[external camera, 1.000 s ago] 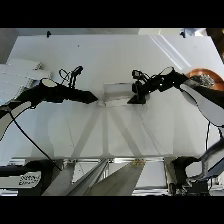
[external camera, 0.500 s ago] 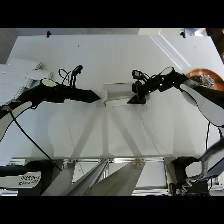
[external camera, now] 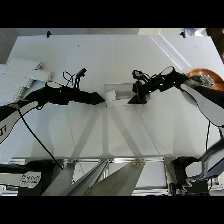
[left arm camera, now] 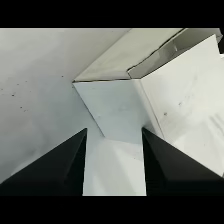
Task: Fold the box and place the chain.
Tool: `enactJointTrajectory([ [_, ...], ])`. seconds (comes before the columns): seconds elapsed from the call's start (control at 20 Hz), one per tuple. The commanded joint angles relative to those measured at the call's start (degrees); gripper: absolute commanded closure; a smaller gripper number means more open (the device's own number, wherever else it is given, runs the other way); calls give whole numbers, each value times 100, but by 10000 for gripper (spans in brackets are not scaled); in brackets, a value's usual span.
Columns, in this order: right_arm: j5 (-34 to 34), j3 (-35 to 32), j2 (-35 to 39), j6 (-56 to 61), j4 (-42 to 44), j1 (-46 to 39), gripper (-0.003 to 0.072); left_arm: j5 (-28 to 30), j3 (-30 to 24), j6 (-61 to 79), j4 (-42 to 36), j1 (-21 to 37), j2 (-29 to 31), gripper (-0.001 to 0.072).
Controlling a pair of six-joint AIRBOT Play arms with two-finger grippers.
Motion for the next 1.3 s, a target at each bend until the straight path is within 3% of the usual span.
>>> enactJointTrajectory([
  [0.0,-15,-2,-4,15,17,7,279,-35,4,149,-192,-15,-35,375],
  [0.25,-15,-2,-4,15,17,7,279,-46,4,109,-127,-13,-31,385],
  [0.3,-15,-2,-4,15,15,7,279,-48,4,-90,-127,-9,-11,436],
  [0.65,-15,-2,-4,15,17,7,279,-101,4,-186,17,170,269,432],
  [1.25,-15,-2,-4,15,17,7,279,166,4,42,-197,-20,162,432],
])
